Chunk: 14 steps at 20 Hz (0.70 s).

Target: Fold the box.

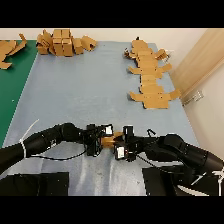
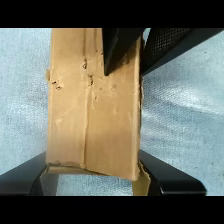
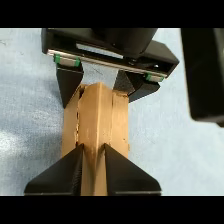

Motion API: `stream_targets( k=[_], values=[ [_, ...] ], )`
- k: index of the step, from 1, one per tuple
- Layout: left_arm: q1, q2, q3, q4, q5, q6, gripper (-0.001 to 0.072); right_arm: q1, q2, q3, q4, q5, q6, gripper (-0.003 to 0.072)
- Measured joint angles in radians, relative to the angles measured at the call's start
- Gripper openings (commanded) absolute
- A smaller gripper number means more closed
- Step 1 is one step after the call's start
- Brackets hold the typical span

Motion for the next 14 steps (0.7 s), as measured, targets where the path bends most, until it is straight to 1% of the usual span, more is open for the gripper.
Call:
stream_targets(
  k=[4, 10, 11, 12, 13, 14],
  values=[
    [0.0, 0.0, 0.0, 0.0, 0.001, 0.001, 0.0562, 0.001, -0.017, -0.002, -0.011, -0.009, 0.004, 0.0192],
    [0.0, 0.0, 0.0, -0.001, 0.001, 0.0, 0.0562, 0.001, -0.01, -0.001, -0.022, -0.009, 0.004, 0.0193],
    [0.0, 0.0, 0.0, 0.0, 0.0, 0.0, 0.0562, 0.0, -0.003, -0.001, -0.024, -0.013, 0.005, 0.0224],
    [0.0, 0.0, 0.0, 0.0, 0.001, 0.0, 0.0562, 0.0, 0.01, -0.002, -0.029, -0.018, 0.005, 0.0284],
    [0.0, 0.0, 0.0, 0.0, 0.0, 0.0, 0.0561, 0.0, 0.027, -0.002, -0.03, -0.018, 0.005, 0.0319],
    [0.0, 0.0, 0.0, 0.0, 0.0, 0.0, 0.0562, 0.0, 0.045, -0.001, -0.029, -0.016, 0.005, 0.0319]
  ],
)
